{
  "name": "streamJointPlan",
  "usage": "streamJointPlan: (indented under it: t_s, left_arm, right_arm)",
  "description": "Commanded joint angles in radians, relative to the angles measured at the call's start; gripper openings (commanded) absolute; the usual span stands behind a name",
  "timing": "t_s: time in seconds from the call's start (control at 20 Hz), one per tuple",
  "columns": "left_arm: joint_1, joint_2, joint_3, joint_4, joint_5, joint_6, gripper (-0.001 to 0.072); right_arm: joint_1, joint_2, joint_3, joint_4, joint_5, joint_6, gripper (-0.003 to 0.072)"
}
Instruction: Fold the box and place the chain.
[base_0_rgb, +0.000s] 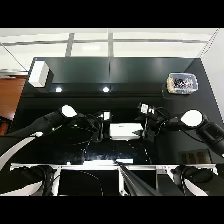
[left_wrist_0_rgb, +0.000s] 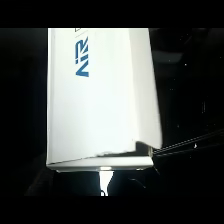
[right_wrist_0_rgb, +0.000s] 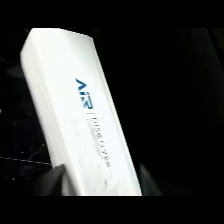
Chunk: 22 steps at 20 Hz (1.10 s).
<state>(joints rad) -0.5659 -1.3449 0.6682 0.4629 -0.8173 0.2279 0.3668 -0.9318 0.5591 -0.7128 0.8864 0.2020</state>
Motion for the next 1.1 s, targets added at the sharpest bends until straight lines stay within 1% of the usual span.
streamJointPlan:
  t_s: [0.0,0.1,0.15,0.2,0.25,0.55,0.6,0.65,0.95,1.0,1.05]
  left_arm:
    - [0.000,0.000,0.001,0.000,0.001,0.000,0.0260]
    - [0.000,0.000,0.001,0.000,0.001,0.000,0.0260]
    - [0.000,0.000,0.001,0.000,0.000,0.000,0.0260]
    - [0.000,0.000,0.001,0.000,0.001,0.000,0.0260]
    - [0.000,0.000,0.001,0.000,0.000,0.000,0.0260]
    - [0.000,0.000,0.001,0.000,0.001,0.000,0.0260]
    - [0.000,0.000,0.001,0.000,0.001,0.000,0.0260]
    - [0.000,0.000,0.001,0.000,0.000,0.000,0.0260]
    - [0.000,0.000,0.001,0.000,0.001,0.000,0.0260]
    - [0.000,0.000,0.001,0.000,0.001,0.000,0.0260]
    - [0.000,0.000,0.001,0.000,0.001,0.000,0.0260]
  right_arm:
    - [0.020,-0.003,0.001,0.005,0.010,0.014,0.0432]
    - [0.026,-0.004,0.002,0.001,0.009,0.014,0.0431]
    - [0.026,-0.005,0.002,0.000,0.008,0.014,0.0398]
    - [0.026,-0.005,0.002,-0.002,0.010,0.014,0.0157]
    - [0.026,-0.005,0.001,-0.003,0.010,0.014,0.0137]
    - [0.026,-0.006,0.001,-0.003,0.011,0.015,0.0143]
    - [0.026,-0.006,0.001,-0.003,0.011,0.016,0.0265]
    - [0.026,-0.006,0.001,-0.003,0.011,0.022,0.0330]
    - [0.026,-0.006,0.001,-0.003,0.011,0.034,0.0327]
    - [0.026,-0.006,0.001,-0.003,0.011,0.034,0.0308]
    - [0.026,-0.006,0.001,-0.003,0.011,0.034,0.0308]
